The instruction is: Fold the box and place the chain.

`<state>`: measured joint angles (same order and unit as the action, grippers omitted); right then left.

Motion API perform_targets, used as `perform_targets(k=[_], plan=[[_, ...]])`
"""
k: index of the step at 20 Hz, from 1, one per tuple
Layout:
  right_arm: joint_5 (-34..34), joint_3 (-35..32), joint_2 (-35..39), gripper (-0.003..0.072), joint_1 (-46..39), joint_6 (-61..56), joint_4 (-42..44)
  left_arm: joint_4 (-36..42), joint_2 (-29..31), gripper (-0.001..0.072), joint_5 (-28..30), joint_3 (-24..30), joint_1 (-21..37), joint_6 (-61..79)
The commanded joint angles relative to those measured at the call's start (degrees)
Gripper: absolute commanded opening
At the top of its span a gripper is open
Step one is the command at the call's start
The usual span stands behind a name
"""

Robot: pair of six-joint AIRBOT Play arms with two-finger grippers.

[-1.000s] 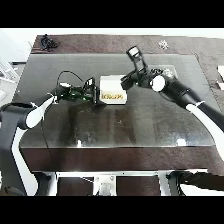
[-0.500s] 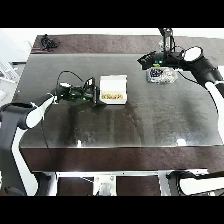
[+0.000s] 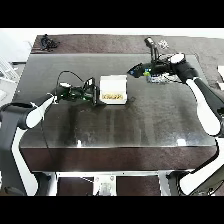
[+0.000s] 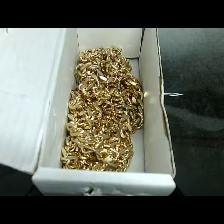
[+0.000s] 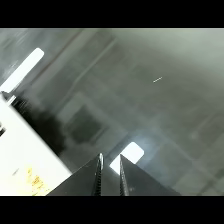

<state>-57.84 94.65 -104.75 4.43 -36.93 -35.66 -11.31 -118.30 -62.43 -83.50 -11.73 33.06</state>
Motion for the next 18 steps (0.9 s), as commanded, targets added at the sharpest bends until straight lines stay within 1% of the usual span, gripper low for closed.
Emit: perform_targets(k=[1, 3, 4, 6, 7, 8, 9, 10, 11, 13, 15, 18], plan=[[-3.78, 0.66, -1.49, 0.0137, 1.25, 1.46, 0.52, -0.02, 0.04, 0.0627, 0.02, 0.0, 0.02, 0.0], [-4.04, 0.72, -1.46, 0.0137, 1.57, 1.46, 0.2, -0.02, 0.04, 0.0627, 0.02, 0.0, 0.02, 0.0], [-5.29, 0.74, -1.46, 0.0137, 1.64, 1.46, 0.2, -0.02, 0.04, 0.0627, 0.02, 0.0, 0.02, 0.0], [-10.51, 1.73, -1.44, 0.0137, 1.64, 2.01, 0.22, -0.02, 0.04, 0.0627, 0.02, 0.0, 0.02, 0.0], [-12.94, 2.8, -1.38, 0.0105, 1.66, 3.39, 0.22, -0.02, 0.04, 0.0627, 0.02, 0.0, 0.02, 0.0], [-15.32, 4.22, -1.33, 0.0044, 1.7, 4.11, 0.26, -0.02, 0.04, 0.0627, 0.02, 0.0, 0.02, 0.0], [-17.14, 5.64, -1.33, 0.0047, 2.01, 4.22, 0.24, -0.02, 0.04, 0.0627, 0.02, 0.0, 0.02, 0.0], [-18.69, 6.86, -1.33, 0.0083, 2.51, 4.22, 0.2, -0.02, 0.04, 0.0626, 0.02, 0.0, 0.02, 0.0], [-19.67, 7.52, -1.33, 0.0154, 3.17, 4.24, -0.46, -0.02, 0.04, 0.0627, 0.02, 0.0, 0.02, 0.0], [-19.45, 7.69, -1.38, 0.0155, 5.25, 4.87, -5.95, -0.02, 0.04, 0.0626, 0.02, 0.0, 0.02, 0.0], [-16.68, 7.69, -1.38, 0.0154, 7.28, 4.85, -12.81, -0.02, 0.04, 0.0626, 0.02, 0.0, 0.02, 0.0], [-12.46, 7.78, -1.38, 0.0153, 8.81, 4.9, -13.9, -0.02, 0.04, 0.0627, 0.0, 0.0, 0.02, 0.0]])
